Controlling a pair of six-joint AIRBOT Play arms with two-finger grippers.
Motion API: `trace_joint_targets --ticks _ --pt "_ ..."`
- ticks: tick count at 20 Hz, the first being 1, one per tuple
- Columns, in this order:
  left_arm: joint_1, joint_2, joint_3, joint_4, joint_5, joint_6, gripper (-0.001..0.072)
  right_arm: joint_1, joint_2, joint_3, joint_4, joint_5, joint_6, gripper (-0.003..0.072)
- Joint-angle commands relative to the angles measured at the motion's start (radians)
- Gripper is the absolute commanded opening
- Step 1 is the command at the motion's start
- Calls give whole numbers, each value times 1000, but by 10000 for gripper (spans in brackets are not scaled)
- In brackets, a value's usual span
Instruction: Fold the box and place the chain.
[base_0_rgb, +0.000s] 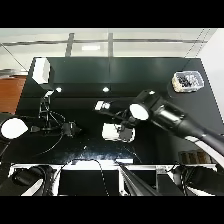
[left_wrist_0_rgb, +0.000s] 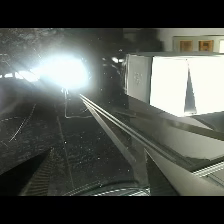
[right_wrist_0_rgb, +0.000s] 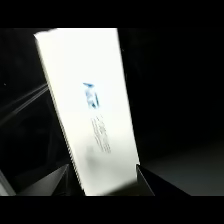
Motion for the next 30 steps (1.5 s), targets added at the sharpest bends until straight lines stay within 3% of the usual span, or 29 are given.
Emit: trace_joint_targets --ticks 1,2,3,4,8,10,14,20,30 --pt "1 0 0 -3 0 0 646 -127 116 -45 12 160 147 465" --pt "1 0 0 -3 0 0 645 -187 161 -93 27 153 168 462" --pt "1 0 0 -3 0 0 646 -254 203 -148 75 124 186 206" --pt "1 0 0 -3 1 0 646 -315 229 -195 164 79 190 25" --pt "1 0 0 -3 13 3 646 -434 232 -359 693 -258 197 21" --pt "1 0 0 -3 16 4 646 -420 196 -406 852 -324 180 22" --pt "-2 0 0 -3 16 7 646 -377 98 -417 889 -252 167 22" --pt "-2 0 0 0 16 8 646 -370 69 -438 870 -219 167 22" --pt "-2 0 0 0 26 8 646 -344 59 -460 833 -272 168 21"
